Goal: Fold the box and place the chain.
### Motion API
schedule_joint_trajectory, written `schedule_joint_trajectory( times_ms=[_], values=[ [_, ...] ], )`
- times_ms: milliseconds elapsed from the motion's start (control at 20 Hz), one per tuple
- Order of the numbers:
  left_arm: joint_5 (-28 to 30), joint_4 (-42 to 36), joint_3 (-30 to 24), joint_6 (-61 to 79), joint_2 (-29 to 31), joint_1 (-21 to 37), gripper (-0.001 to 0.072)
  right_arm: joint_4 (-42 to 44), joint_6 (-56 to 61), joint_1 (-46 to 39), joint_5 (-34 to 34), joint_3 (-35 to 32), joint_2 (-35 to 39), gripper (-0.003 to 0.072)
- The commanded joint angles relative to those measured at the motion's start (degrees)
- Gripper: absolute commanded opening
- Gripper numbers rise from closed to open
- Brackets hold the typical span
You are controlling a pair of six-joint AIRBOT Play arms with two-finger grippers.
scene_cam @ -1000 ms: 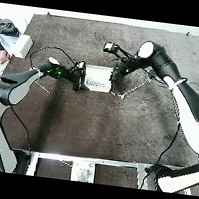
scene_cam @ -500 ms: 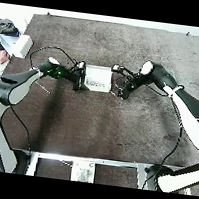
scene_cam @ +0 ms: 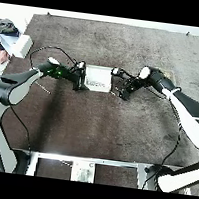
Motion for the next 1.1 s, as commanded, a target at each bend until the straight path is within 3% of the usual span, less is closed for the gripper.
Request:
schedule_joint_trajectory(
  times_ms=[0,150,200,250,300,550,750,900,1050],
  values=[
    [0.0,0.0,0.0,0.0,0.0,0.0,0.0534,-0.1,-0.7,0.0,1.3,-0.1,-1.5,0.0246],
    [0.0,0.0,0.0,0.0,0.0,0.0,0.0534,-0.1,-0.8,0.0,2.8,-0.1,-1.8,0.0245],
    [0.0,0.0,0.0,0.0,0.0,0.0,0.0534,-0.1,-1.6,0.0,2.8,-0.1,-1.8,0.0193],
    [0.0,0.0,0.0,0.0,0.0,0.0,0.0534,-0.1,-1.8,0.0,2.5,-0.1,-1.8,0.0058],
    [0.0,0.0,0.0,0.0,0.0,0.0,0.0534,0.1,-1.8,0.0,2.5,0.0,-1.6,-0.0013],
    [0.0,0.0,0.0,0.0,0.0,0.0,0.0534,9.7,-5.6,0.0,-0.5,0.8,6.2,-0.0014],
    [0.0,0.0,0.0,0.0,0.0,0.0,0.0534,18.1,-7.4,0.1,-4.5,5.2,13.0,-0.0014],
    [0.0,0.0,0.0,0.0,0.0,0.0,0.0534,22.2,-7.8,1.2,-5.7,9.5,13.3,-0.0015],
    [0.0,0.0,0.0,0.0,0.0,0.0,0.0534,22.6,-7.8,5.5,-11.6,10.9,13.2,-0.0015]
  ],
)
